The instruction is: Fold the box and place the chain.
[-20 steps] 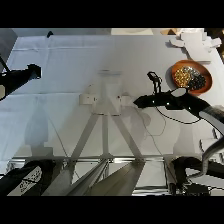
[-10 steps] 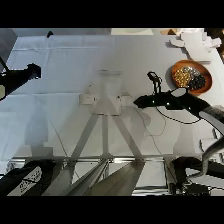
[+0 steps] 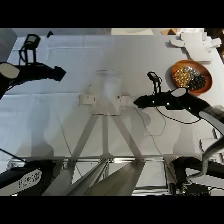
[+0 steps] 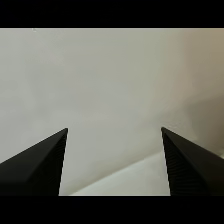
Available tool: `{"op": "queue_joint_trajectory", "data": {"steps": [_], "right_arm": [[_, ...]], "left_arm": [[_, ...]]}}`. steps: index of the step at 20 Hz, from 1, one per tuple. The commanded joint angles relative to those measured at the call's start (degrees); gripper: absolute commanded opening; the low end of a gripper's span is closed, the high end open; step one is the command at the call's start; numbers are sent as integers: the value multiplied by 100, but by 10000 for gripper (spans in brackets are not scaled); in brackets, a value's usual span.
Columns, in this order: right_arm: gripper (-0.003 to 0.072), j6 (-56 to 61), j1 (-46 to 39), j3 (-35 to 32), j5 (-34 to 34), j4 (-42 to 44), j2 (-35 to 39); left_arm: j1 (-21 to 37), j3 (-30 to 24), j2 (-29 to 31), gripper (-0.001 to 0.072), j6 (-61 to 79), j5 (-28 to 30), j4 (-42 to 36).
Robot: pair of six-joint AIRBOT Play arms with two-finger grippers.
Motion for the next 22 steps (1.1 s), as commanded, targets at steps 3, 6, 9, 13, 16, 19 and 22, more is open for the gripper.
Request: {"op": "queue_joint_trajectory", "data": {"steps": [3, 6, 9, 13, 16, 19, 22], "right_arm": [[17, 2, 4, 0, -2, 0, 0], [17, 2, 4, 0, 0, 0, 0], [17, 2, 4, 0, 0, 2, 0], [17, 2, 4, 0, -2, 0, 0], [17, 2, 4, 0, 0, 0, 0], [17, 2, 4, 0, 0, 0, 0], [17, 2, 4, 0, 0, 0, 0]], "left_arm": [[-341, 1368, -1248, 646, 2695, -2116, -1467], [-474, 2177, -2098, 644, 2708, -2935, -1473], [-590, 2804, -2758, 704, 2702, -3161, -1480], [-662, 3235, -3359, 710, 2402, -3473, -1539], [-675, 3235, -3550, 709, 2337, -3954, -1681], [-780, 3235, -3672, 708, 2337, -4100, -1620], [-896, 3235, -3781, 707, 2481, -4083, -1602]]}}
